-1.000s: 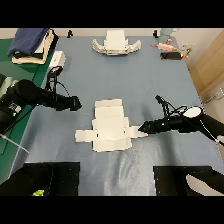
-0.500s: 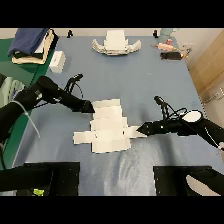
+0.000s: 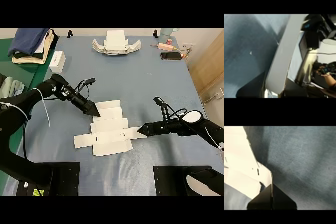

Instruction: Fold the box.

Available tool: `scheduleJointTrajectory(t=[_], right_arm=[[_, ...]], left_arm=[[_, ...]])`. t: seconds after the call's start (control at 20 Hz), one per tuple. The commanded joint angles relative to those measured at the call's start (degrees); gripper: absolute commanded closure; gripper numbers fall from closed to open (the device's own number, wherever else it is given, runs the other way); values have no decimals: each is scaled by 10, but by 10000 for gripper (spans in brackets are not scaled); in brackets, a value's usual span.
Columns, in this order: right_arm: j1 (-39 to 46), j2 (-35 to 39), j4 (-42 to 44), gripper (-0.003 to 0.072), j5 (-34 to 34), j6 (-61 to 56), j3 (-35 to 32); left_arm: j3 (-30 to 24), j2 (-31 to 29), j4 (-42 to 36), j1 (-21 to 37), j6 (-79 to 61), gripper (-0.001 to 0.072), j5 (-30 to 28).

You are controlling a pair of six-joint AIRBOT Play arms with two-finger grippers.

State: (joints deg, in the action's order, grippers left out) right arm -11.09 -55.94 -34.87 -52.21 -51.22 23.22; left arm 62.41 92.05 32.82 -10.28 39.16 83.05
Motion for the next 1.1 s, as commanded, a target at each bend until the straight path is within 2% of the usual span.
scheduleJointTrajectory(t=[0.0,0.05,0.1,0.35,0.45,0.5,0.65,0.8,0.85,0.9,0.95,1.05], right_arm=[[-1,0,-1,683,1,-5,0],[-1,0,-1,683,1,-8,0],[-1,0,-3,683,1,-8,0],[0,0,-9,672,4,-9,0],[0,0,-20,544,13,-20,0],[0,1,-27,454,20,-27,0],[4,1,-72,439,54,-70,10],[24,6,-166,438,45,-161,55],[32,11,-194,408,38,-186,73],[39,20,-221,216,34,-219,92],[47,31,-246,133,32,-252,108],[61,56,-290,133,32,-292,141]], left_arm=[[8,21,-9,0,-33,494,32],[8,21,-9,0,-38,506,29],[8,21,-9,0,-50,696,30],[8,21,-9,0,-69,694,30],[8,21,-10,-1,-70,694,26],[9,21,-12,-1,-92,694,16],[16,17,-39,-8,-221,698,-35],[12,-19,-45,-38,-297,701,-80],[4,-37,-45,-51,-319,701,-99],[-10,-62,-45,-64,-349,701,-130],[-30,-87,-45,-76,-380,701,-166],[-72,-132,-48,-94,-428,701,-214]])
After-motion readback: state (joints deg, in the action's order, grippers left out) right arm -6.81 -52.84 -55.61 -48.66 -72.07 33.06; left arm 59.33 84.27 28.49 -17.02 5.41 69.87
